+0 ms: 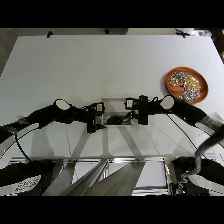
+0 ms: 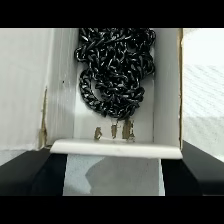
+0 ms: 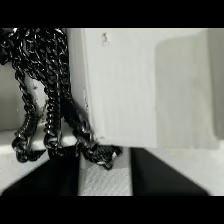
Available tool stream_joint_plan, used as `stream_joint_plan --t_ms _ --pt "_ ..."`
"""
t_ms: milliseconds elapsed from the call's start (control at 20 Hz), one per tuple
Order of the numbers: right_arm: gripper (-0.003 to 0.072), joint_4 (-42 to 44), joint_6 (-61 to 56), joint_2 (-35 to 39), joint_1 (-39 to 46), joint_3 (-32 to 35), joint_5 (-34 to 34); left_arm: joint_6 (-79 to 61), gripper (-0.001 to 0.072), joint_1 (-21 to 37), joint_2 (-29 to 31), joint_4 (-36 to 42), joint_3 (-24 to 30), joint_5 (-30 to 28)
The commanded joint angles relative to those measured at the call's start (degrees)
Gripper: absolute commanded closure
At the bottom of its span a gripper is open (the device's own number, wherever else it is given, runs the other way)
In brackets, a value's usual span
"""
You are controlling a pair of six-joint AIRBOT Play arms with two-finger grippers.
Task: Fold the box and place the chain.
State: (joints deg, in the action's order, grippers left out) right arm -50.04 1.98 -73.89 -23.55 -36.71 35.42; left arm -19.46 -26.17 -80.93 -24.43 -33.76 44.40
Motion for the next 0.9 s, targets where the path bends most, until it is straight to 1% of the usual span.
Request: stream_joint_plan --t_ms 0,50,100,200,350,500,600,850 --pt "0.0498 0.3 0.0 0.0 -0.1 0.0 0.1 0.0 0.0323 0.0 0.0 0.0 0.0 0.0" --pt "0.0537 0.3 0.0 0.0 -0.1 0.0 0.1 0.0 0.0323 0.0 0.0 0.0 0.0 0.0" --pt "0.0542 0.3 0.0 0.0 -0.1 0.0 0.1 0.0 0.0323 0.0 0.0 0.0 0.0 0.0" --pt "0.0678 -0.5 -1.2 0.0 0.0 0.0 0.2 0.0 0.0323 0.0 0.0 0.0 0.0 0.0" --pt "0.0677 -7.2 -11.9 1.0 0.0 0.0 0.1 0.0 0.0323 0.0 0.0 0.0 0.0 0.0" --pt "0.0678 -15.1 -21.9 4.2 0.0 0.0 1.5 0.0 0.0323 0.0 0.0 0.0 0.0 0.0" --pt "0.0678 -17.3 -24.9 7.4 0.0 0.0 4.5 0.0 0.0323 0.0 0.0 0.0 0.0 0.0" --pt "0.0678 -17.6 -31.4 18.3 0.0 0.0 14.9 0.0 0.0323 0.0 0.0 0.0 0.0 0.0"
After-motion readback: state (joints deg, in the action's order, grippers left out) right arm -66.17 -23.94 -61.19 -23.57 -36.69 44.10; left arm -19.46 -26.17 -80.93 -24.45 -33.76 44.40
